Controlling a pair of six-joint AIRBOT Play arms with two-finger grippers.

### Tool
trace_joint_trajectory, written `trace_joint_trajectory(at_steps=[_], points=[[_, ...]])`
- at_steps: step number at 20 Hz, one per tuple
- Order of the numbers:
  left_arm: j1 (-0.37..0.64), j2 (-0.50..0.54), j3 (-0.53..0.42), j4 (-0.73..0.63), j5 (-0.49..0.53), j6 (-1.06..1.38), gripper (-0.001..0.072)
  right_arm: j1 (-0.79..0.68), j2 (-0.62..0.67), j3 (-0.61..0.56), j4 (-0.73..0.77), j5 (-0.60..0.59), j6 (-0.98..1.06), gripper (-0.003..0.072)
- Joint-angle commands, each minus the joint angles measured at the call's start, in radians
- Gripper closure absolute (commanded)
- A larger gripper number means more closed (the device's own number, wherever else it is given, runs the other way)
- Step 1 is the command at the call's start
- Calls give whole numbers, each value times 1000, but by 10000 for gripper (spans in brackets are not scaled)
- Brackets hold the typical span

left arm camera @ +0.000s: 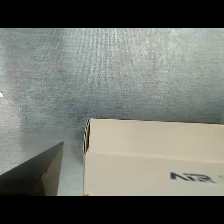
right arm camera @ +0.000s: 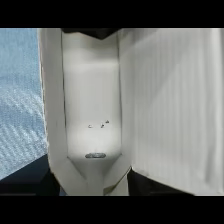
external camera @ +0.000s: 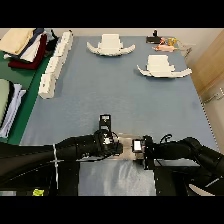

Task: Fold the box.

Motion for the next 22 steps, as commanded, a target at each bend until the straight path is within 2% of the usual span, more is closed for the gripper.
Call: trace_joint_trajectory(at_steps=[1,3,4,5,6,9,10,11,12,16,20,22], points=[[0,0,1,3,-16,2,129,1,1,0,0,0,-1,267],[0,-1,1,3,-35,2,130,1,1,0,0,0,-1,267],[0,-2,0,2,-44,1,234,1,1,0,0,0,-1,266],[0,-1,-1,2,-48,5,563,1,1,0,0,0,-1,266],[0,-1,-1,2,-48,11,693,1,1,0,0,0,-1,267],[0,-1,-1,-1,-45,9,692,1,1,0,0,0,-1,266],[0,-1,0,0,-37,11,610,1,1,0,0,0,-1,266],[0,-1,0,-1,-29,10,236,1,1,0,0,0,-1,266],[0,-1,0,-1,-31,3,29,1,1,0,0,0,-1,267],[2,46,5,-3,-45,8,30,1,1,0,0,0,-1,267],[3,219,7,12,-117,14,30,1,1,0,0,0,-1,267],[3,318,7,34,-203,14,33,1,1,0,0,0,-1,266]])
